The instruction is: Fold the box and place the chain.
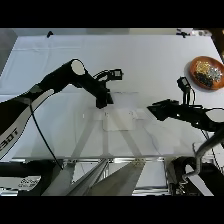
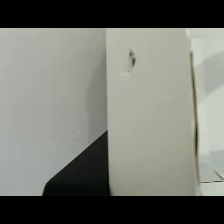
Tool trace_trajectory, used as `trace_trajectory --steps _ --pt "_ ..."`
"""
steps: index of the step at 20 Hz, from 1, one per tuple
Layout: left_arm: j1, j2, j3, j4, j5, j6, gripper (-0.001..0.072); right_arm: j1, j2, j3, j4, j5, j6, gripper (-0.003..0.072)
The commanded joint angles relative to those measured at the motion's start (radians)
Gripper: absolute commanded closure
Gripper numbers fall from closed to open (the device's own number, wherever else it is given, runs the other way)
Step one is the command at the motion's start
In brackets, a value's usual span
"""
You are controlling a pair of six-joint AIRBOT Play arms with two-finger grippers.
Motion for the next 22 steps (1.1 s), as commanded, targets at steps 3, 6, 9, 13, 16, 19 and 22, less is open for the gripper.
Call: trace_trajectory --steps 3,6,9,13,16,19,22 --pt "-0.055 0.168 0.000 0.008 0.054 -0.071 0.0711 -0.053 0.159 0.072 -0.176 0.050 0.197 0.0270" --pt "-0.076 0.248 0.000 0.007 0.019 -0.091 0.0711 -0.102 0.269 0.075 -0.265 0.079 0.271 0.0270" --pt "-0.074 0.268 0.000 -0.011 -0.127 -0.164 0.0710 -0.143 0.375 0.075 -0.316 0.159 0.325 0.0270" --pt "-0.105 0.269 -0.084 -0.157 -0.166 -0.143 0.0711 -0.151 0.453 0.075 -0.319 0.222 0.370 0.0273" --pt "-0.146 0.269 -0.209 -0.150 0.057 -0.097 0.0711 -0.150 0.455 0.075 -0.312 0.232 0.389 0.0276" --pt "-0.180 0.268 -0.340 -0.135 0.341 -0.049 0.0710 -0.150 0.455 0.075 -0.272 0.230 0.417 0.0276" --pt "-0.188 0.248 -0.389 -0.116 0.480 0.052 0.0707 -0.150 0.454 0.075 -0.273 0.222 0.416 0.0276"
